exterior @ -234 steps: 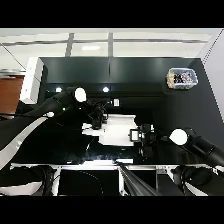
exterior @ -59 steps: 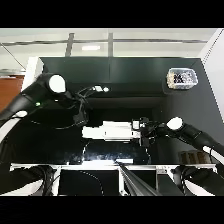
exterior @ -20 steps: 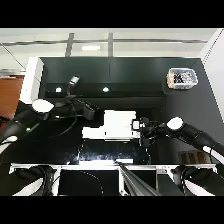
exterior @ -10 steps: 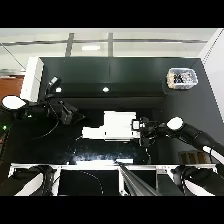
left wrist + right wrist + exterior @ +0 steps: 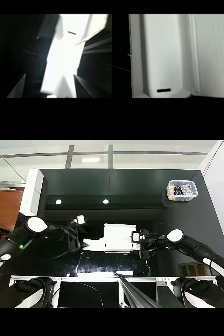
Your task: Fold the box and place the chain.
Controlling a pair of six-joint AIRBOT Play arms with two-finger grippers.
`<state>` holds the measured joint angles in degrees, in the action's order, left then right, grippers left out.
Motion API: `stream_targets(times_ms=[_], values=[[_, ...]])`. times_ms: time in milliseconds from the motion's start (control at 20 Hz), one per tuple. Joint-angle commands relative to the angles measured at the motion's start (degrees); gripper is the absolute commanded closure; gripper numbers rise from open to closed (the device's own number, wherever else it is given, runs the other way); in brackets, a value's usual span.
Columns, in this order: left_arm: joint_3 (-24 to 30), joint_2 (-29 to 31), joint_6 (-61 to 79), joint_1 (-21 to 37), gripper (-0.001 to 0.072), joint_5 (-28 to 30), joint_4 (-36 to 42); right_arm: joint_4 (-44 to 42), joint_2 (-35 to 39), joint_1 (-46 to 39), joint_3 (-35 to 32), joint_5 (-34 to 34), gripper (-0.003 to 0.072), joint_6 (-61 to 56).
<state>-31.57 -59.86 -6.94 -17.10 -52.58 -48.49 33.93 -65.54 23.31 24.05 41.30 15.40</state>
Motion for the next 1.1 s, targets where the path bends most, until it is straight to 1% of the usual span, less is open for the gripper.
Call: stream_targets(times_ms=[0, 100, 300, 400, 500, 600, 650, 700, 750, 800, 850, 1000, 1050], values=[[0.83, -1.29, 2.49, -8.00, 0.0004, 8.17, -0.09, -0.02, -0.02, 0.02, 0.00, 0.00, 0.0324, -0.04], [0.83, -2.43, 2.54, -11.04, 0.0006, 11.85, -0.13, 0.00, -0.02, 0.02, 0.00, 0.00, 0.0324, -0.02], [0.72, -5.35, 2.49, -14.36, 0.0009, 12.41, -0.04, 0.00, -0.02, 0.02, -0.02, 0.00, 0.0324, -0.02], [0.70, -5.81, 2.49, -15.76, 0.0013, 14.47, 0.11, 0.00, -0.02, 0.02, 0.00, 0.00, 0.0324, -0.02], [0.70, -5.86, 2.54, -16.55, 0.0041, 16.04, 2.71, 0.00, -0.02, 0.02, 0.00, 0.00, 0.0324, -0.02], [0.70, -5.86, 2.54, -16.87, 0.0295, 18.27, 2.73, 0.00, -0.02, 0.02, 0.00, 0.00, 0.0324, -0.04], [0.63, -5.86, 2.51, -16.87, 0.0315, 19.28, 2.80, 0.00, -0.02, 0.02, 0.00, 0.00, 0.0324, -0.04], [0.50, -5.86, 2.51, -16.85, 0.0315, 19.45, 2.99, 0.00, -0.02, 0.02, 0.00, 0.00, 0.0324, -0.02], [0.31, -5.86, 2.51, -16.87, 0.0342, 18.78, 3.02, 0.00, -0.02, 0.02, 0.00, 0.00, 0.0324, -0.02], [0.26, -5.86, 2.49, -16.87, 0.0437, 17.84, 4.00, 0.00, -0.02, 0.02, 0.00, 0.00, 0.0324, -0.02], [0.26, -5.86, 2.49, -16.87, 0.0471, 17.00, 4.44, 0.00, -0.02, 0.02, 0.00, 0.00, 0.0324, -0.02], [0.24, -5.86, 2.47, -16.85, 0.0471, 14.67, 4.42, 0.00, -0.02, 0.02, 0.00, 0.00, 0.0324, -0.02], [0.24, -5.86, 2.43, -16.81, 0.0470, 14.69, 4.28, 0.00, -0.02, 0.02, 0.00, -0.02, 0.0324, -0.02]])
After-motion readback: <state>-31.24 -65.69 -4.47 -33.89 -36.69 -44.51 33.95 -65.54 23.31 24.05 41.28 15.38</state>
